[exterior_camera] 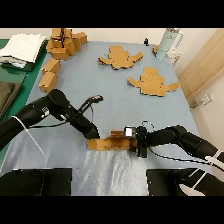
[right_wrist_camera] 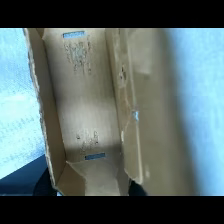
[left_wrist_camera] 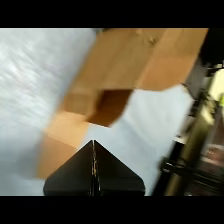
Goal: Fold the box.
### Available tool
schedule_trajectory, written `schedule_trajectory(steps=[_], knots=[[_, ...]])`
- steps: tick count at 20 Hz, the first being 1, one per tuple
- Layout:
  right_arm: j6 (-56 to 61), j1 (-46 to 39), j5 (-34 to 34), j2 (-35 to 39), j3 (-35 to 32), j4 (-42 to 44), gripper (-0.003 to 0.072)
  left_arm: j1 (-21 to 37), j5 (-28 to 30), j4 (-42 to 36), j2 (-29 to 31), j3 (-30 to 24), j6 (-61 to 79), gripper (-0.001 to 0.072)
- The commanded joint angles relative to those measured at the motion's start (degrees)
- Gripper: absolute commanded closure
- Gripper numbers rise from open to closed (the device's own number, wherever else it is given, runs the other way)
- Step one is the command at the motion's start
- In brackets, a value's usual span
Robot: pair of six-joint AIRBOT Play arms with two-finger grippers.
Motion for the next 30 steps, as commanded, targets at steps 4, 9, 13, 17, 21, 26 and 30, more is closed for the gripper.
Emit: schedule_trajectory(steps=[4, 9, 13, 17, 21, 26, 30], knots=[[0.0, 0.0, 0.0, 0.0, 0.0, 0.0, 0.0184, -9.5, 5.2, -15.3, -6.4, 3.0, -10.3, 0.0695], [0.0, 0.0, 0.0, 0.0, 0.0, 0.0, 0.0184, -9.2, 13.8, -15.0, -15.3, 10.0, -11.7, 0.0695], [0.0, 0.0, 0.0, 0.1, 0.0, 0.0, 0.0184, -9.1, 16.0, -8.7, -20.9, 10.5, -14.3, 0.0695], [0.0, 0.0, 0.0, 0.1, 0.0, 0.0, 0.0185, -9.0, 17.8, -3.1, -21.7, 10.8, -16.9, 0.0696], [0.0, 0.0, 0.0, 0.0, 0.0, 0.0, 0.0184, -8.8, 17.8, -3.1, -21.7, 11.5, -16.6, 0.0695], [0.0, 0.0, 0.0, 0.0, 0.0, 0.0, 0.0185, -6.6, 15.1, -4.6, -18.9, 12.5, -6.8, 0.0696], [0.0, 0.0, 0.0, 0.0, 0.0, 0.0, 0.0184, -1.2, 13.8, -3.9, -8.5, 9.4, 6.6, 0.0696]])
